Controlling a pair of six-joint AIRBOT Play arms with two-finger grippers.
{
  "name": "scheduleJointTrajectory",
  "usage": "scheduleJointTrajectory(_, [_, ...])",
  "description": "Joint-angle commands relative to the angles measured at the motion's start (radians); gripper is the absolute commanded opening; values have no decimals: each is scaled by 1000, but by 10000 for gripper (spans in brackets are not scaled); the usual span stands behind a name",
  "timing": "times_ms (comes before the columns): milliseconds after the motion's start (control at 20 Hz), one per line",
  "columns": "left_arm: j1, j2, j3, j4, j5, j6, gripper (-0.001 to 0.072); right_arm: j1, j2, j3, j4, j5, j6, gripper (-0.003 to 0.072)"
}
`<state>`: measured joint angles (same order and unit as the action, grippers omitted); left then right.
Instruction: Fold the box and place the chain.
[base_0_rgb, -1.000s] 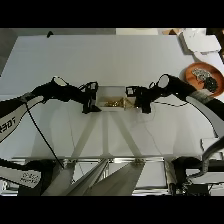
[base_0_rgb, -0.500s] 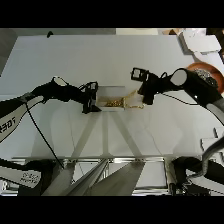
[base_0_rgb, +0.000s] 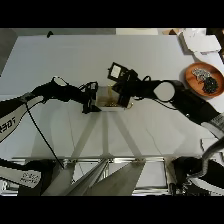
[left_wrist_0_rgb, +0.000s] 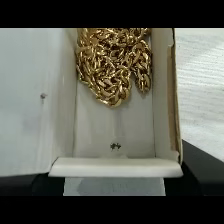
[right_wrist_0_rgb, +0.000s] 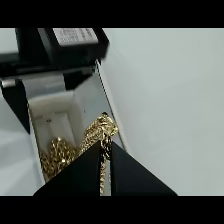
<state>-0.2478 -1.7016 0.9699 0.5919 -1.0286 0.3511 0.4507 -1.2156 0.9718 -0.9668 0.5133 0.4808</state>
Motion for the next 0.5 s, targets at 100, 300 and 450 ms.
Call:
scheduleJointTrajectory(100, [1, 0, 0, 0, 0, 0, 257, 55, -108, 1, -39, -46, 179, 11])
scheduleJointTrajectory(300, [1, 0, 0, 0, 0, 0, 257, 55, -166, 1, -89, 86, 256, 28])
scheduleJointTrajectory(450, [1, 0, 0, 0, 0, 0, 257, 38, -135, 2, -101, 116, 255, 319])
